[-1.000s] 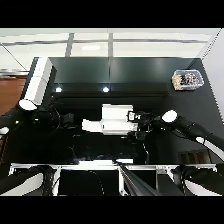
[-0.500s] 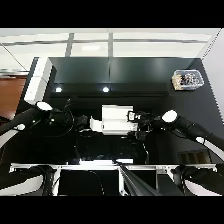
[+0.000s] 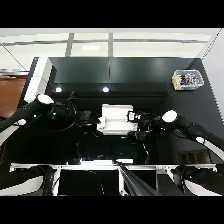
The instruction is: Fold the box and place the chain.
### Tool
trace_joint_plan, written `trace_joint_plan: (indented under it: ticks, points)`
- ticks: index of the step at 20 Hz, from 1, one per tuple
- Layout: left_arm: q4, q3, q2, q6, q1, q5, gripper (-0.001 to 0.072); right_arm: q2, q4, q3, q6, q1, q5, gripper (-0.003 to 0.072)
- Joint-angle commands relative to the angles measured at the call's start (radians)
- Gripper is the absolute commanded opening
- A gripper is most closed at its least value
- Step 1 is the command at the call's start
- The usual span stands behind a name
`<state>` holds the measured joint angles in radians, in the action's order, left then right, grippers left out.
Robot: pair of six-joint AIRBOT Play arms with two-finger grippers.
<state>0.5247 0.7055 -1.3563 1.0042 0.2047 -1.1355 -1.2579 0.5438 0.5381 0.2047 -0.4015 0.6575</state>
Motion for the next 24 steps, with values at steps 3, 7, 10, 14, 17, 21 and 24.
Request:
trace_joint_plan:
  ticks: [3, 7, 10, 14, 17, 21, 24]
  points:
    - [0.098, 0.071, 0.0, 0.054, 0.122, -0.013, 0.0514, 0.0, 0.0, 0.0, 0.0, -0.001, 0.0, 0.0097]
    - [0.224, 0.108, 0.0, 0.209, 0.18, 0.036, 0.0506, 0.0, 0.0, 0.0, 0.0, -0.001, 0.0, 0.0097]
    - [0.236, 0.126, 0.0, 0.287, 0.207, 0.085, 0.0506, 0.0, 0.0, 0.0, 0.0, -0.001, 0.0, 0.0097]
    - [0.264, 0.132, -0.001, 0.398, 0.253, 0.174, 0.0506, 0.0, 0.0, 0.0, 0.0, -0.001, 0.0, 0.0097]
    - [0.266, 0.132, 0.0, 0.419, 0.275, 0.183, 0.0506, 0.0, 0.0, 0.0, 0.0, -0.001, 0.0, 0.0097]
    - [0.277, 0.134, 0.0, 0.47, 0.282, 0.182, 0.0505, 0.0, 0.0, 0.0, 0.0, -0.001, 0.0, 0.0098]
    - [0.304, 0.138, 0.0, 0.515, 0.294, 0.194, 0.0502, 0.0, 0.0, 0.0, 0.0, -0.001, 0.0, 0.0098]
